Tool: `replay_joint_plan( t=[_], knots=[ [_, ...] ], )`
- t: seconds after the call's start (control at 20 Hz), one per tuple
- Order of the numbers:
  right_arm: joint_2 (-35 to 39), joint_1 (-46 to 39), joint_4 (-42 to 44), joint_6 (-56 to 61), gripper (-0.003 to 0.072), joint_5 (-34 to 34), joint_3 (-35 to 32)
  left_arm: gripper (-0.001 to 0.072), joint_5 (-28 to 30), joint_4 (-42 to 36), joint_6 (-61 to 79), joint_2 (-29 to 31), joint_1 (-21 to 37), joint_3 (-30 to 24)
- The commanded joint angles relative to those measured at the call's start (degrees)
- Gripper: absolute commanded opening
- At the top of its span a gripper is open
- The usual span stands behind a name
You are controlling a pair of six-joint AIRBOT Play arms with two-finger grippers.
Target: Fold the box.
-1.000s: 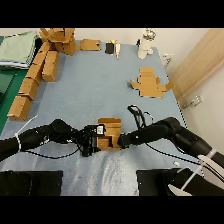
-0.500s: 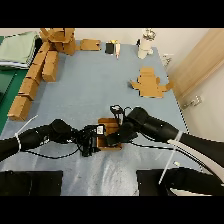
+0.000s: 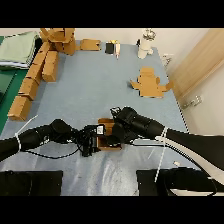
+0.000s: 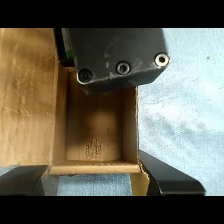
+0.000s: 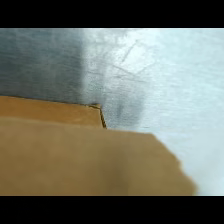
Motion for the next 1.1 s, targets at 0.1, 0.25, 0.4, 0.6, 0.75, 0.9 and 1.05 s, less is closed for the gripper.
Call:
replay_joint_plan(
  t=[0.1,0.25,0.4,0.6,0.75,0.9,1.05],
  knots=[
    [-0.35,0.11,-0.33,0.85,0.0325,0.02,0.15,0.0480,0.02,0.02,0.00,-0.04,-0.02,0.04],
    [-0.35,0.33,1.79,0.00,0.0129,0.55,0.15,0.0480,0.00,0.00,0.00,-0.04,-0.02,0.04],
    [-0.35,0.35,3.39,-1.09,0.0005,1.31,0.15,0.0479,0.00,0.02,0.00,-0.04,-0.02,0.04],
    [-0.33,0.35,3.41,-1.11,0.0005,1.46,0.15,0.0480,0.00,0.02,0.00,-0.04,-0.02,0.04],
    [-0.33,0.33,4.44,-1.53,0.0112,1.51,0.15,0.0480,0.00,0.00,0.00,-0.04,-0.02,0.04],
    [-0.26,0.33,5.81,-1.53,0.0365,1.42,0.15,0.0479,0.00,0.02,0.00,-0.04,-0.02,0.04],
    [0.70,0.33,5.77,-1.55,0.0376,0.59,0.55,0.0479,0.00,0.02,0.00,-0.04,-0.02,0.04]
  ],
)
